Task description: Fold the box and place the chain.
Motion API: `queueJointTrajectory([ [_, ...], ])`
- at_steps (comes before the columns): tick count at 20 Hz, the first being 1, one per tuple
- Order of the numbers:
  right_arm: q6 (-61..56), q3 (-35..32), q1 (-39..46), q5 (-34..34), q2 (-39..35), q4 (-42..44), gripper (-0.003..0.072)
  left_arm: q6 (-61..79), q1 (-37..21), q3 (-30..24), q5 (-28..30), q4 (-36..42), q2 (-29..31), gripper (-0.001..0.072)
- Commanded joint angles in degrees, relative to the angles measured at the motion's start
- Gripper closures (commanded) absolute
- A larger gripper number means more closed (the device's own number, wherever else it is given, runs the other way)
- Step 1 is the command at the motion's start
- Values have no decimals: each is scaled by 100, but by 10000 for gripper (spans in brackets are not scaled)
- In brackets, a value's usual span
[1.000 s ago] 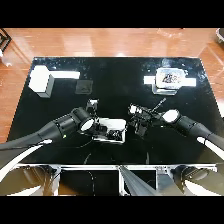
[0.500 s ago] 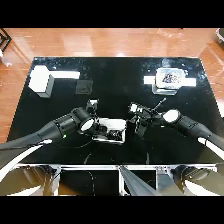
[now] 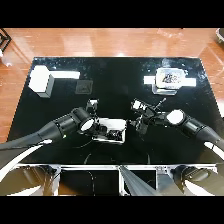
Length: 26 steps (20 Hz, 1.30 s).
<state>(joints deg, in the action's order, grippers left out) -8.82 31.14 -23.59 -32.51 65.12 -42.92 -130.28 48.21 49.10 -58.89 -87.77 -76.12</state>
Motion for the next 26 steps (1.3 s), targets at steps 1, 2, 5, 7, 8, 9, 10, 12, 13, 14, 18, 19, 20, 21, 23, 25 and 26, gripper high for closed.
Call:
queueJointTrajectory([
  [1,-92,-2,2,20,157,-450,125,0,0,2,-4,-2,0,685],
  [2,-55,0,2,37,245,-448,125,0,0,2,-4,-2,0,685],
  [5,26,2,2,151,385,-223,186,0,0,2,-4,0,0,685],
  [7,22,2,2,144,407,-140,228,0,0,2,-4,2,0,685],
  [8,22,2,2,144,407,-140,228,0,0,2,-4,0,0,685],
  [9,22,2,2,144,409,-140,228,0,0,2,-4,2,0,685],
  [10,22,2,2,144,409,-140,228,0,0,2,-4,2,0,685],
  [12,22,2,2,142,422,-96,228,0,0,2,-4,2,0,685],
  [13,22,2,2,144,442,-72,228,0,0,2,-2,2,0,685],
  [14,22,2,2,146,476,-61,228,0,0,2,-2,2,0,685],
  [18,22,2,2,149,531,-61,253,0,0,2,4,2,0,685],
  [19,2,2,2,149,533,-61,378,0,0,2,15,2,0,685],
  [20,0,2,2,151,533,-59,390,0,0,2,17,2,0,685],
  [21,0,2,2,149,533,-61,394,0,0,2,17,2,0,685],
  [23,-4,2,2,155,533,-61,670,0,0,2,15,2,0,685],
  [25,-140,7,2,181,533,-61,665,0,0,2,15,2,0,685],
  [26,-302,26,2,203,533,-61,664,0,0,2,15,2,0,685],
])
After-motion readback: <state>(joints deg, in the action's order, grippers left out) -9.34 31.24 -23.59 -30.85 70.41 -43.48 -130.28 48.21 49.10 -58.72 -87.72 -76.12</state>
